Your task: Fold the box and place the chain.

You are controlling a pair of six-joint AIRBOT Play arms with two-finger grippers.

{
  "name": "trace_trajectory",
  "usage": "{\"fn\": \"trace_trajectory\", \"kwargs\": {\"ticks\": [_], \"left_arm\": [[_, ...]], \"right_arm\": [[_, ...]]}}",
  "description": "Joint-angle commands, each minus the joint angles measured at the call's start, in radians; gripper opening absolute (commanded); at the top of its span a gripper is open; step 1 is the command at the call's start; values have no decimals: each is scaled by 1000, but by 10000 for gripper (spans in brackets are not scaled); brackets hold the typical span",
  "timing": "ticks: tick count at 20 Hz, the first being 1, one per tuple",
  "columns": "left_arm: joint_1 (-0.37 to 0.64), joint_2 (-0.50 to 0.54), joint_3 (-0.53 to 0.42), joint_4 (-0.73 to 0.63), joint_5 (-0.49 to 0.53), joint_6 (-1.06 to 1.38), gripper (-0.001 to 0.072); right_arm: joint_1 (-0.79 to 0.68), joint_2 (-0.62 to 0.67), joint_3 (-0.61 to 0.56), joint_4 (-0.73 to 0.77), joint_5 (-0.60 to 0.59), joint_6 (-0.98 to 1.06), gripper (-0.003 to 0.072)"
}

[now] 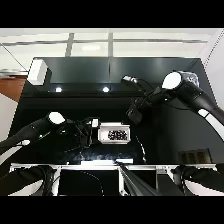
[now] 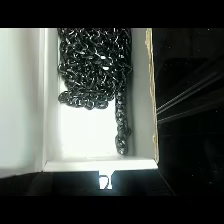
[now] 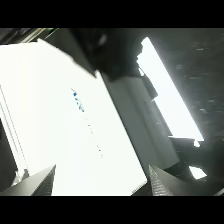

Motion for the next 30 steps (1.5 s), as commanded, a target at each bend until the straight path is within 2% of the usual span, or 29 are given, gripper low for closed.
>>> {"fn": "trace_trajectory", "kwargs": {"ticks": [1, 3, 7, 9, 10, 11, 12, 13, 14, 16, 21, 26, 30], "left_arm": [[-1, -1, 0, 0, 0, 0, 386], [-1, -1, 0, 1, 0, 0, 386], [-1, -1, 0, 1, 0, 0, 387], [-1, -1, 0, 2, 0, 1, 386], [-1, -1, 0, 1, -1, 0, 387], [-1, -1, 0, 1, -1, 1, 386], [-1, -1, 0, 1, 0, 0, 386], [-1, -1, 0, 1, 0, 0, 387], [-1, -1, 0, 1, 0, 0, 387], [-1, -1, 0, 1, 0, 0, 387], [-1, -1, 0, 1, 0, 0, 386], [-1, -1, 0, 1, 0, 0, 386], [-1, -1, 0, 1, 0, 0, 387]], "right_arm": [[62, 0, 0, -110, 2, -14, 699], [57, 22, 2, -193, -28, -41, 699], [19, 127, -5, -219, -13, -47, 699], [13, 140, -58, -246, -43, -58, 699], [4, 140, -99, -232, -96, -87, 699], [-8, 140, -142, -188, -202, -109, 699], [-18, 140, -181, -78, -316, -146, 700], [-22, 140, -211, 59, -371, -246, 700], [-23, 140, -229, 164, -372, -356, 700], [-24, 140, -243, 246, -355, -416, 700], [-26, 142, -249, 224, -157, -394, 698], [-23, 143, -306, 173, -160, -357, 698], [-7, 143, -306, 82, -219, -346, 698]]}}
